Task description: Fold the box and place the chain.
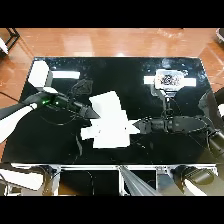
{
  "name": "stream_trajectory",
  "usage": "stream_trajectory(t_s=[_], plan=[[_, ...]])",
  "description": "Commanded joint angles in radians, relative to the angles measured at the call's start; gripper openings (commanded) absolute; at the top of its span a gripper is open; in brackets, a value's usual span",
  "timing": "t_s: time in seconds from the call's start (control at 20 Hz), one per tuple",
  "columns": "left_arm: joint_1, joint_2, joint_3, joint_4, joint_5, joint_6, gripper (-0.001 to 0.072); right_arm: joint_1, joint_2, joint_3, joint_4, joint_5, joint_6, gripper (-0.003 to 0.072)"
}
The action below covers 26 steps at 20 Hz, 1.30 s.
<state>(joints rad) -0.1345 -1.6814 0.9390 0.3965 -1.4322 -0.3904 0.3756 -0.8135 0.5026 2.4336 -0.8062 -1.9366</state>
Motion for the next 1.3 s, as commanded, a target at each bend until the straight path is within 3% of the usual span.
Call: stream_trajectory(t_s=[0.0,0.1,0.2,0.35,0.45,0.6,0.65,0.75,0.8,0.85,0.9,1.05,1.15,1.25], plan=[[-0.024,-0.061,0.046,0.088,-0.095,0.055,0.0617,0.0,0.001,0.0,0.0,-0.005,0.011,0.0021],[-0.019,-0.061,0.047,0.092,-0.087,0.073,0.061,0.0,0.001,0.0,0.0,0.012,0.011,0.0021],[-0.018,-0.061,0.051,0.086,-0.089,0.078,0.0555,0.0,0.001,0.0,0.0,0.026,0.011,0.0021],[-0.022,-0.062,0.051,0.113,-0.086,0.092,0.0551,0.0,0.001,0.0,-0.002,0.03,0.011,0.0021],[-0.027,-0.062,0.051,0.106,-0.084,0.112,0.0415,0.0,0.0,0.0,-0.002,0.03,0.011,0.0021],[-0.036,-0.062,0.051,0.08,-0.091,0.129,0.0383,0.0,0.001,0.0,-0.003,0.035,0.011,0.0021],[-0.036,-0.062,0.051,0.064,-0.099,0.151,0.0308,0.0,0.0,0.0,-0.003,0.039,0.011,0.0021],[-0.035,-0.062,0.051,0.055,-0.117,0.182,0.009,-0.001,0.0,0.0,-0.004,0.044,0.015,0.0022],[-0.034,-0.062,0.051,0.056,-0.123,0.185,0.0037,-0.005,0.0,0.0,-0.006,0.042,0.02,0.0151],[-0.034,-0.061,0.051,0.056,-0.125,0.185,0.0025,-0.026,0.001,0.0,-0.012,0.023,0.031,0.0613],[-0.034,-0.061,0.051,0.056,-0.125,0.185,0.0024,-0.066,0.001,0.008,-0.039,-0.029,0.042,0.0706],[-0.047,-0.04,0.051,0.062,-0.104,0.18,0.0019,-0.263,0.021,0.085,-0.163,-0.329,0.072,0.0704],[-0.065,0.016,0.051,0.113,-0.003,0.182,0.0019,-0.402,0.091,0.141,-0.259,-0.507,0.072,0.0705],[-0.099,0.103,0.047,0.217,0.142,0.19,0.0018,-0.502,0.184,0.152,-0.36,-0.57,0.062,0.0705]])
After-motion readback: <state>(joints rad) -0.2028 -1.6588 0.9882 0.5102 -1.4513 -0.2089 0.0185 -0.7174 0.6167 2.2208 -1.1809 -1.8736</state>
